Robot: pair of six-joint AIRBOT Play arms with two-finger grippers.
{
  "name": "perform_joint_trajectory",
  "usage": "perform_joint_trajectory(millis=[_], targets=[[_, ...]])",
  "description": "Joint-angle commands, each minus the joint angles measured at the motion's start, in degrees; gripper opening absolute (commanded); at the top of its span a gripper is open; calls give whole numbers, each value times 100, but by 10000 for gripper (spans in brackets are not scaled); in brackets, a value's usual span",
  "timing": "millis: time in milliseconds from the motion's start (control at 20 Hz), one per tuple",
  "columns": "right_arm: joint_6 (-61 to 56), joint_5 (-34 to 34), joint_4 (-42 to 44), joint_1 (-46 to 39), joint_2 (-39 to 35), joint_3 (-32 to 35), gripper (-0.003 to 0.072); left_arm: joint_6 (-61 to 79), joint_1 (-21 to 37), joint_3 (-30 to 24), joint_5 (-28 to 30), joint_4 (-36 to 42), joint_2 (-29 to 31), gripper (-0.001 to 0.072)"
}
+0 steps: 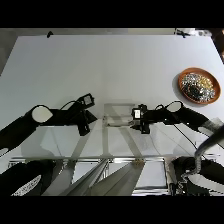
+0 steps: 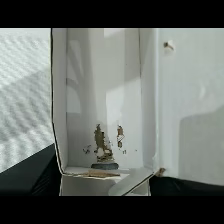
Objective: Fold the box and place the chain.
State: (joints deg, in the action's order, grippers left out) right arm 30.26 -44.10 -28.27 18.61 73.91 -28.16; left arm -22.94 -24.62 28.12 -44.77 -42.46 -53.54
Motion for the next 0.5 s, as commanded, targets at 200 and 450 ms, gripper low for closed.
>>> perform_joint_trajectory(millis=[200,450], targets=[[2,-2,2,-4,0,0,336,-1506,977,-136,-1014,-1165,1084,5],[2,-2,2,-4,0,0,336,-3126,1032,-304,-1362,-1707,855,4]])
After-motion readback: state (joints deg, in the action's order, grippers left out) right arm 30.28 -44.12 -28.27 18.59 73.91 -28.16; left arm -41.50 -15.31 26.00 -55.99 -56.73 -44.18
